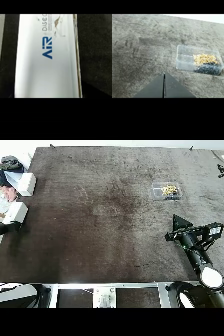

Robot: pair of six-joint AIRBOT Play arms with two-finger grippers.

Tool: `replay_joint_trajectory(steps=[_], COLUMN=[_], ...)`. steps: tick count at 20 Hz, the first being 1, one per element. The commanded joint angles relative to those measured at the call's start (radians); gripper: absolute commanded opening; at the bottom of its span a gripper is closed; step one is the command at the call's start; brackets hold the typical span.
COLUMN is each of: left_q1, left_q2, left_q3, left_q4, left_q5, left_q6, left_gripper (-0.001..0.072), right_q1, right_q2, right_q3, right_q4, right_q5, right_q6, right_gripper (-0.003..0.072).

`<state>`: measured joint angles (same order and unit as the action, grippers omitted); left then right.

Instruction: Fold the box and place the chain.

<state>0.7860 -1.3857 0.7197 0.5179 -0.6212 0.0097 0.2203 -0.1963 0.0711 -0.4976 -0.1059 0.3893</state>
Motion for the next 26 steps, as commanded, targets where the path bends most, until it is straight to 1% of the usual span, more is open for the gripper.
replay_joint_trajectory(steps=[1,5,7,10,11,14,16,17,18,19,20,21,22,26], left_q1=[0.000,0.000,0.000,0.000,0.000,0.000,0.000,0.000,0.000,0.000,0.000,-0.004,-0.016,-0.108], left_q2=[-0.003,0.000,0.021,0.120,0.163,0.276,0.330,0.348,0.361,0.370,0.377,0.388,0.402,0.514], left_q3=[0.003,0.005,0.005,0.005,0.005,0.005,0.005,0.005,0.005,0.005,0.005,0.005,0.005,0.004], left_q4=[0.003,0.002,0.003,0.003,0.002,-0.029,-0.130,-0.207,-0.288,-0.366,-0.431,-0.489,-0.518,-0.525], left_q5=[0.019,-0.001,-0.015,-0.016,-0.030,-0.124,-0.206,-0.257,-0.329,-0.400,-0.457,-0.492,-0.481,-0.333], left_q6=[0.018,0.018,0.018,0.018,0.017,0.017,0.017,0.017,0.019,0.027,0.026,0.026,0.026,0.024], left_gripper=[0.0616,0.0617,0.0618,0.0618,0.0616,0.0616,0.0614,0.0505,0.0231,0.0100,0.0029,0.0009,0.0008,0.0006], right_q1=[0.001,0.001,0.001,0.001,0.001,0.001,0.001,0.001,0.001,0.001,0.001,0.001,0.001,0.001], right_q2=[0.001,0.001,0.001,0.001,0.001,0.001,0.001,0.001,0.001,0.001,0.001,0.001,0.001,0.001], right_q3=[-0.001,-0.001,-0.001,-0.001,-0.001,-0.001,-0.001,-0.001,-0.001,-0.001,-0.001,-0.001,-0.001,-0.001], right_q4=[0.000,0.000,0.000,0.000,0.000,0.000,0.000,0.000,0.000,0.000,0.000,0.000,0.000,0.000], right_q5=[0.000,0.000,0.000,0.000,0.000,0.000,0.000,0.000,0.000,0.000,0.000,0.000,0.000,0.000], right_q6=[0.000,0.000,0.000,0.000,0.000,0.000,0.000,0.000,0.000,0.000,0.000,0.000,0.000,0.000], right_gripper=[0.0015,0.0016,0.0016,0.0016,0.0016,0.0016,0.0016,0.0016,0.0016,0.0016,0.0016,0.0015,0.0015,0.0016])
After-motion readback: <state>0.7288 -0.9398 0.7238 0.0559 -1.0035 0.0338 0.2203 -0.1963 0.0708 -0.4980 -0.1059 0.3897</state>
